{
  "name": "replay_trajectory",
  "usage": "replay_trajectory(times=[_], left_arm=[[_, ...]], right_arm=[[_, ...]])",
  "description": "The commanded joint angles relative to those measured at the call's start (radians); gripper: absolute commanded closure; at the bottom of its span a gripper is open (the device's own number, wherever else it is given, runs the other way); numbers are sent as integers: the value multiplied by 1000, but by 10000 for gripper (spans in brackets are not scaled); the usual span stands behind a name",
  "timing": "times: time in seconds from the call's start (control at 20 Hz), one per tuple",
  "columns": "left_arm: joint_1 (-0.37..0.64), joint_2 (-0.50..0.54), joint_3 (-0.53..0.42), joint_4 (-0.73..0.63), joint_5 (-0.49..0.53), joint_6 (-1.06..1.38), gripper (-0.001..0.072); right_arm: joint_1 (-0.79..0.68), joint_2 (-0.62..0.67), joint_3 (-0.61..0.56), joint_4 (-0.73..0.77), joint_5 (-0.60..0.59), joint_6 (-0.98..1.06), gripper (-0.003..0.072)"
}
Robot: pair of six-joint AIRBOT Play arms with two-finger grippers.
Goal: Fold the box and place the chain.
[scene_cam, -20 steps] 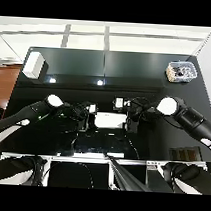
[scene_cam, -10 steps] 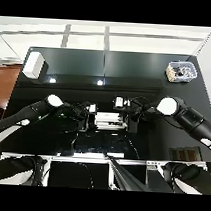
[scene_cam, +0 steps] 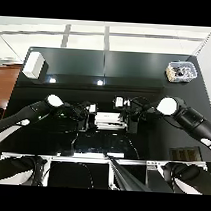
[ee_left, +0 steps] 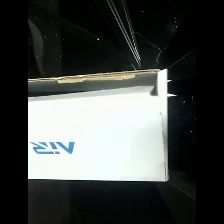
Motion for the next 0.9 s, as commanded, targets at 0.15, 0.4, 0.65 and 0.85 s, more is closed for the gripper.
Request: replay_trajectory(times=[0.15,0.4,0.65,0.85], left_arm=[[0,-1,0,0,0,0,303],[0,-1,0,0,0,0,303],[0,-1,0,0,0,0,303],[0,-1,0,0,0,0,303]], right_arm=[[1,0,-1,0,1,1,492],[1,0,-1,0,0,1,494],[1,-1,-2,0,0,3,603],[8,-1,-35,3,0,4,602]])
